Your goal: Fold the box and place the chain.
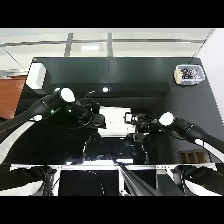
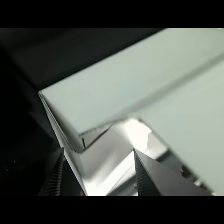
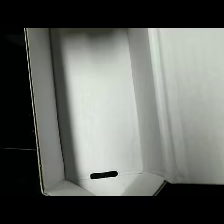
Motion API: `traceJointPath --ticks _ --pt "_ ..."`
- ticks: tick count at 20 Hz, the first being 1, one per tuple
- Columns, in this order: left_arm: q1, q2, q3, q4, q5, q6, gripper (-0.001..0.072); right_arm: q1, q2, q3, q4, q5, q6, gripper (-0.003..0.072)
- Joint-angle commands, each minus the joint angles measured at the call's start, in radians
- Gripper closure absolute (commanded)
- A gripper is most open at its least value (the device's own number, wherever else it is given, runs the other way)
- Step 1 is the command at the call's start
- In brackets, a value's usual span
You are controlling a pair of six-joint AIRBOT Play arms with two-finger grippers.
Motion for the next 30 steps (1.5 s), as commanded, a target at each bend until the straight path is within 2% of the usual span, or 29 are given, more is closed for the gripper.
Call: traceJointPath --ticks 1,4,8,10,14,18,19,20,27,30 --pt "-0.038 0.0 0.001 0.071 0.059 -0.082 0.0226 0.0 -0.001 0.0 0.0 0.0 0.0 0.0484" --pt "-0.045 0.0 0.002 0.091 0.076 -0.117 0.0226 0.0 -0.001 0.0 0.0 0.0 0.0 0.0484" --pt "-0.123 0.0 0.065 0.363 0.064 -0.295 0.0226 0.0 -0.001 0.0 0.0 0.0 0.0 0.0484" --pt "-0.173 0.0 0.102 0.437 0.056 -0.362 0.0226 0.0 -0.001 0.0 0.0 0.0 0.0 0.0484" --pt "-0.218 0.0 0.137 0.397 0.044 -0.396 0.0226 0.0 -0.001 0.0 0.0 0.0 0.0 0.0484" --pt "-0.219 0.0 0.137 0.335 0.0 -0.425 0.0245 0.0 -0.001 0.0 0.0 0.0 0.0 0.0484" --pt "-0.222 0.0 0.137 0.32 0.0 -0.425 0.037 0.0 -0.001 0.0 0.0 0.0 0.0 0.0484" --pt "-0.225 0.0 0.138 0.315 0.004 -0.425 0.0447 0.0 -0.001 0.0 0.0 0.0 0.0 0.0484" --pt "-0.247 -0.001 0.138 0.404 0.011 -0.514 0.0442 0.0 -0.001 0.0 0.0 0.0 0.0 0.0484" --pt "-0.247 -0.001 0.138 0.45 0.006 -0.559 0.0416 0.0 -0.001 0.0 0.0 0.0 0.0 0.0484"
